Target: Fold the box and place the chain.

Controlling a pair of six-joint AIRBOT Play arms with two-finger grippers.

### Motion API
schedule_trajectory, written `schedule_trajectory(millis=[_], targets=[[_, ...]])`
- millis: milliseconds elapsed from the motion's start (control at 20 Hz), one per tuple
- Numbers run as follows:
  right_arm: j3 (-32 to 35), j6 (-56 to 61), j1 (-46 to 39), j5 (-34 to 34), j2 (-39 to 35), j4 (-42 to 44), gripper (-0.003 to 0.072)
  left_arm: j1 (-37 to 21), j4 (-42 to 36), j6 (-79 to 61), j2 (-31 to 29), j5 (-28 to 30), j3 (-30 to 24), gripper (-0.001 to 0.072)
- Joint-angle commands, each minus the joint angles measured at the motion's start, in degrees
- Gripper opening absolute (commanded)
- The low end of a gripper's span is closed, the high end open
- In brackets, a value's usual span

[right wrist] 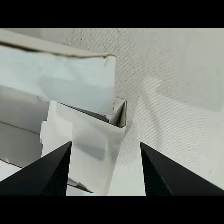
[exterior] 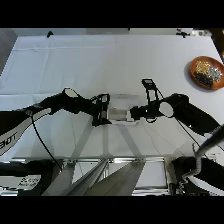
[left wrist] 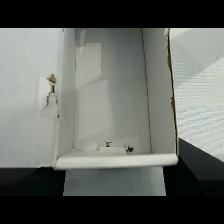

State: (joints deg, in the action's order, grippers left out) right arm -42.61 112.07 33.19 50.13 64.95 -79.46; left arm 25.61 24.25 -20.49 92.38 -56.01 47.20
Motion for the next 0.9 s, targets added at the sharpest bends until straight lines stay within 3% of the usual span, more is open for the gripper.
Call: schedule_trajectory(millis=[0, 350, 850], targets=[[-1.6, 2.2, 0.1, 3.9, 1.2, -1.2, 0.0472, 0.0, 0.0, 0.0, 0.0, 0.1, 0.0, 0.0344], [-8.9, 3.5, 2.8, 7.4, 9.1, -2.3, 0.0473, 0.0, 0.0, 0.0, 0.0, 0.1, 0.0, 0.0344], [-9.2, 15.8, 7.3, 9.0, 11.2, -5.6, 0.0454, 0.0, 0.0, 0.0, 0.0, 0.1, 0.0, 0.0344]])
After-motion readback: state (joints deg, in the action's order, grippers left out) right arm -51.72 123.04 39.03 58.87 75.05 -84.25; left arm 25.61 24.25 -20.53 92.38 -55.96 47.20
